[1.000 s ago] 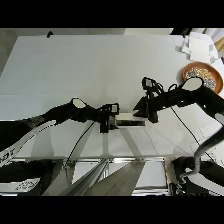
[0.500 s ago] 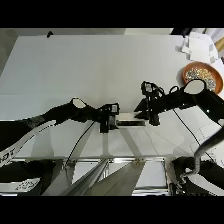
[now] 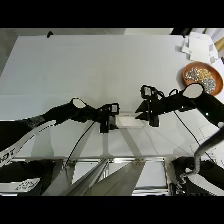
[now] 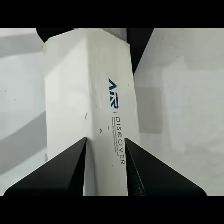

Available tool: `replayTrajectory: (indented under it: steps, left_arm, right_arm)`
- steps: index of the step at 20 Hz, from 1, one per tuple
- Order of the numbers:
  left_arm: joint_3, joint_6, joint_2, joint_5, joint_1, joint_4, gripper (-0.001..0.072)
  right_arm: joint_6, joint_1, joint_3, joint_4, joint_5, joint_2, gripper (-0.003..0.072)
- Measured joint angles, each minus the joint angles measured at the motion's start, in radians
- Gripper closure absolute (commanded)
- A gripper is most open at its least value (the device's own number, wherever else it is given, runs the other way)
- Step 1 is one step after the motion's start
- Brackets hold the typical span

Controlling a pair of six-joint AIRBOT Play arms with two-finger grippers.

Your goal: Fold the box and place the chain.

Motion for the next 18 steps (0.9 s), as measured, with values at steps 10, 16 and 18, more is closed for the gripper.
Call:
replayTrajectory:
  steps: [10,16,18]
  left_arm:
    - [0.0,0.003,0.0,0.0,0.0,0.001,0.0576]
    - [0.0,0.002,0.0,0.0,0.0,0.001,0.0576]
    - [0.0,0.0,0.0,0.0,0.0,0.0,0.0576]
  right_arm:
    - [-0.001,0.08,-0.023,-0.025,-0.029,0.037,0.0418]
    - [0.0,0.095,-0.037,-0.05,-0.079,0.039,0.045]
    - [0.0,0.097,-0.038,-0.053,-0.095,0.042,0.0472]
